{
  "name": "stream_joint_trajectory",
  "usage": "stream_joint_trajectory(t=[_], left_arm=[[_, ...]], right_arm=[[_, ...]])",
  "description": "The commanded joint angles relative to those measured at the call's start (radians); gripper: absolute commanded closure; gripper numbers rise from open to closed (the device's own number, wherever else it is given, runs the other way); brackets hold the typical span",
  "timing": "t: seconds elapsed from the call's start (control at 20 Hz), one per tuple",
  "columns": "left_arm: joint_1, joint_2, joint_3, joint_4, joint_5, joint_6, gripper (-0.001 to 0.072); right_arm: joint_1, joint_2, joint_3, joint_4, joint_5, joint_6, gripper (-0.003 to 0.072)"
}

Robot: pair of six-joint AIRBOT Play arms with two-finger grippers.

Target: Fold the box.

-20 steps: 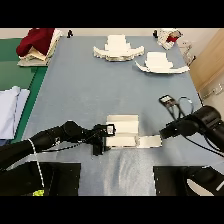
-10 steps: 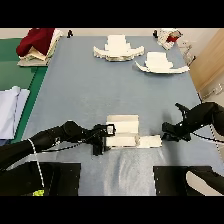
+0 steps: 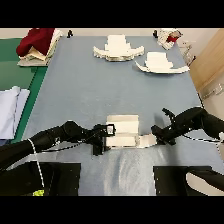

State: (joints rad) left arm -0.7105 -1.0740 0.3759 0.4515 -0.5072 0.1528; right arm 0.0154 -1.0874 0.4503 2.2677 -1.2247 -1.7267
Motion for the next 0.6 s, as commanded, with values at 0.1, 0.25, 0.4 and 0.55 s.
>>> stream_joint_trajectory(t=[0.1, 0.25, 0.4, 0.55], left_arm=[[0.0, 0.0, 0.0, 0.0, 0.0, 0.0, 0.0308], [0.0, 0.0, 0.0, 0.0, 0.0, 0.0, 0.0308], [0.0, 0.0, 0.0, 0.0, 0.0, 0.0, 0.0307], [0.0, 0.0, 0.0, 0.0, 0.0, 0.0, 0.0308]], right_arm=[[0.08, 0.075, 0.027, 0.039, 0.028, -0.009, 0.0684], [0.08, 0.156, 0.039, 0.037, 0.023, 0.008, 0.0682], [0.08, 0.219, 0.039, 0.038, 0.024, 0.008, 0.0355], [0.085, 0.228, 0.039, 0.043, 0.024, 0.008, 0.0235]])
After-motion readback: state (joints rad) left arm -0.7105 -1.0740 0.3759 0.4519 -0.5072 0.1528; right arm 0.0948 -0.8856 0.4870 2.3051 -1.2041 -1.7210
